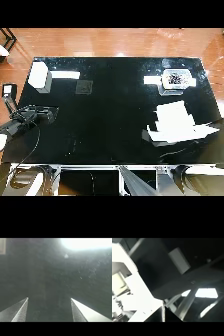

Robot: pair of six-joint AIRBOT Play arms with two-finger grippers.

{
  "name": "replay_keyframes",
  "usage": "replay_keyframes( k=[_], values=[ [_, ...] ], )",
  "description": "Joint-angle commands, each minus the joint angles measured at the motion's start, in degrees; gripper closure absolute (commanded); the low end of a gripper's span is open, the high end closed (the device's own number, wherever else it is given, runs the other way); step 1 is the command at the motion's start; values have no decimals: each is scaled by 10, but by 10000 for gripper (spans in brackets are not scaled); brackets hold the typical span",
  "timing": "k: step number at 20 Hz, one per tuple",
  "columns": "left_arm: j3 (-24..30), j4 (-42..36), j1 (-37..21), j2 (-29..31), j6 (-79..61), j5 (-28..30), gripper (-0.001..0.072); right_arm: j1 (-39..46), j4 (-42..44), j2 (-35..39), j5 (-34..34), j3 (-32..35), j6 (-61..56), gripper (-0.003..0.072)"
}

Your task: Fold the box and place the chain.

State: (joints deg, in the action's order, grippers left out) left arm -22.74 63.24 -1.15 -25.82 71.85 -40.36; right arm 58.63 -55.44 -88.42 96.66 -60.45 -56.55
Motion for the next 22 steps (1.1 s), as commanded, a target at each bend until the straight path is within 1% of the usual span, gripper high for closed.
replay_keyframes(
  k=[1, 5, 7, 10, 12, 15, 17, 20, 22],
  values=[
    [0, -64, 10, 0, -1, -38, 81, -65, 79, 98, -80, 92, -3, 665],
    [0, -121, 52, -8, 0, -51, 81, -189, 163, 228, -157, 205, -12, 665],
    [0, -140, 73, -24, 6, -51, 81, -270, 195, 294, -217, 262, -48, 665],
    [0, -188, 88, -65, 12, -51, 81, -413, 258, 386, -314, 344, -86, 665],
    [0, -191, 88, -101, 12, -51, 81, -513, 291, 433, -379, 381, -97, 665],
    [0, -208, 88, -160, 12, -52, 81, -639, 283, 466, -433, 388, -98, 665],
    [0, -238, 87, -197, -3, -59, 81, -699, 261, 469, -462, 388, -90, 665],
    [0, -293, 87, -252, -61, -87, 81, -753, 216, 469, -497, 388, -94, 665],
    [0, -310, 87, -282, -92, -106, 81, -770, 206, 469, -523, 388, -96, 665]
  ],
)
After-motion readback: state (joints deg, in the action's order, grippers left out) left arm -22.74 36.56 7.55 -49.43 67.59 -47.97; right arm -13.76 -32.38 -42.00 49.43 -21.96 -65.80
